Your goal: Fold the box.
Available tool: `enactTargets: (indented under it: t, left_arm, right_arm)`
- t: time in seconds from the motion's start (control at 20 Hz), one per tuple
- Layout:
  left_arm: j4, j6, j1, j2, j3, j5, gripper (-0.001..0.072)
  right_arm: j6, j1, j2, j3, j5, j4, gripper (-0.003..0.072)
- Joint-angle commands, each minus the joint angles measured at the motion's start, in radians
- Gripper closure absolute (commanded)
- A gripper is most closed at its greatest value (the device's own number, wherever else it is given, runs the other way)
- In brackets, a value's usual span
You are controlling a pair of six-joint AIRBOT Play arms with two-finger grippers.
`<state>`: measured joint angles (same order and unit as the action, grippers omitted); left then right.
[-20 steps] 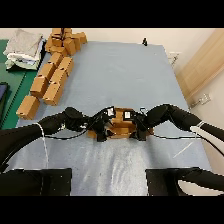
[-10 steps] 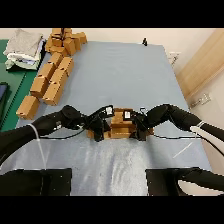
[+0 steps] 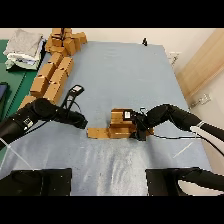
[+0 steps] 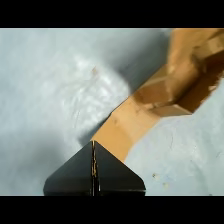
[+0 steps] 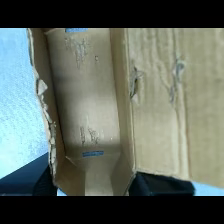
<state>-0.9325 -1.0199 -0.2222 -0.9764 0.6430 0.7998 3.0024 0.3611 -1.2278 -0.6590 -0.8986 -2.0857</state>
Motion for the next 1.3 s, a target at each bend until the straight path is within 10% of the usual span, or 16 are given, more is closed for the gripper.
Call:
enactTargets:
  t: [0.0, 0.65, 1.25]
  left_arm:
    - [-0.06, -0.326, 0.043, 0.002, -0.045, 0.102, 0.0698]
    - [0.024, -0.567, -0.328, -0.146, -0.056, -0.221, 0.0699]
    - [0.017, -0.586, -0.34, -0.113, 0.001, -0.164, 0.07]
  right_arm:
    - [0.0, 0.0, 0.0, 0.0, 0.0, 0.001, 0.0184]
    - [0.0, 0.0, 0.0, 0.0, 0.0, 0.003, 0.0184]
    - [0.0, 0.0, 0.0, 0.0, 0.0, 0.003, 0.0184]
